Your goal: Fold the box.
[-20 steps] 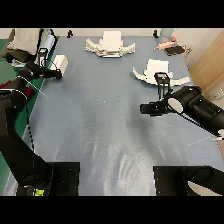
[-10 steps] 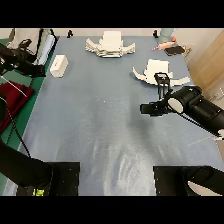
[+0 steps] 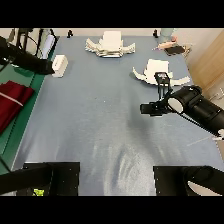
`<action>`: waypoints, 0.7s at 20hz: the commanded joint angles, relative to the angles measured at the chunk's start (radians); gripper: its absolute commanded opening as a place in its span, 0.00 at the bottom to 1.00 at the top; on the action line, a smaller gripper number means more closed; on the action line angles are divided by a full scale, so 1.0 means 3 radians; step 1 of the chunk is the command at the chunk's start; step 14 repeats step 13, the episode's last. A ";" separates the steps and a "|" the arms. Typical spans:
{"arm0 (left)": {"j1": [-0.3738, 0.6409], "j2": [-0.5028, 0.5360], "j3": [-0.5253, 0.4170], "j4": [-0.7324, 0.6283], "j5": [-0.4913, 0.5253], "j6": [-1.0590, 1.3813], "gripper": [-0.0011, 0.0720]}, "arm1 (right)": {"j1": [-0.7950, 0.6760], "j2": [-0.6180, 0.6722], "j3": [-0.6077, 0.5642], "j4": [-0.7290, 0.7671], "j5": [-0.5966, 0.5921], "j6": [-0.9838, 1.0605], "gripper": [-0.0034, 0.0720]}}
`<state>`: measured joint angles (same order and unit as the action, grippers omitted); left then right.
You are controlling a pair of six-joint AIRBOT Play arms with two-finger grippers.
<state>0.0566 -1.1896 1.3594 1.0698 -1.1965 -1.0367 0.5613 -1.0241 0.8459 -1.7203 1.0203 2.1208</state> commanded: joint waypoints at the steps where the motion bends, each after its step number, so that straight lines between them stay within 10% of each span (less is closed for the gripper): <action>1: -0.0502 0.0613 -0.0949 -0.0003 0.0544 -0.0001 0.03 | -0.0001 0.0000 0.0001 0.0001 0.0001 0.0001 0.05; 6: -0.1024 0.0654 -0.1575 -0.0001 0.0968 -0.0003 0.04 | -0.0001 0.0000 0.0001 0.0001 0.0001 0.0001 0.05; 14: -0.1132 0.0641 -0.1598 -0.0001 0.0993 -0.0013 0.04 | -0.0001 0.0000 0.0001 0.0000 0.0001 0.0001 0.05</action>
